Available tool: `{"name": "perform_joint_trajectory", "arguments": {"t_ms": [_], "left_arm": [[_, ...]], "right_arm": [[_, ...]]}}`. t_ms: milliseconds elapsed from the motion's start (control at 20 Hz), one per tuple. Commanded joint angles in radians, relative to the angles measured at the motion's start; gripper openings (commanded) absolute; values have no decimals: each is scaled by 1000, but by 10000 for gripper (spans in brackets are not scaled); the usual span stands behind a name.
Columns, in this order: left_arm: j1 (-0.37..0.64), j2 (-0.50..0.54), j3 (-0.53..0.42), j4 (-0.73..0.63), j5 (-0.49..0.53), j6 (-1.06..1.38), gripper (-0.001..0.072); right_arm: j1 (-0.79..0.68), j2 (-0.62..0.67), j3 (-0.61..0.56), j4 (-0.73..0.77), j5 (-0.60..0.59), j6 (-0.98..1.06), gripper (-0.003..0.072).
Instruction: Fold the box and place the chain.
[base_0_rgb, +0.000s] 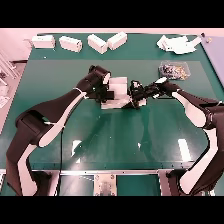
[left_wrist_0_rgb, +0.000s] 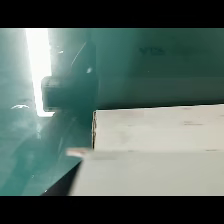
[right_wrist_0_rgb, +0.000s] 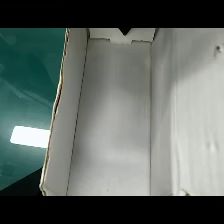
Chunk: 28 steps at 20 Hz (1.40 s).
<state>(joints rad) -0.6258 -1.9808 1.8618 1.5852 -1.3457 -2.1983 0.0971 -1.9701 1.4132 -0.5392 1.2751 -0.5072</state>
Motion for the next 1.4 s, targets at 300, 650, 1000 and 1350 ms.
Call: {"name": "perform_joint_trajectory", "arguments": {"t_ms": [300,650,1000,1350], "left_arm": [[1,-6,0,0,-2,-2,23],[13,-6,39,-7,-60,11,444],[13,-5,166,-40,-143,89,448],[49,137,167,-49,-190,209,713]], "right_arm": [[0,1,0,0,1,-1,562],[0,1,0,0,1,-2,563],[0,1,0,0,1,-1,563],[0,1,0,0,1,-1,563]]}}
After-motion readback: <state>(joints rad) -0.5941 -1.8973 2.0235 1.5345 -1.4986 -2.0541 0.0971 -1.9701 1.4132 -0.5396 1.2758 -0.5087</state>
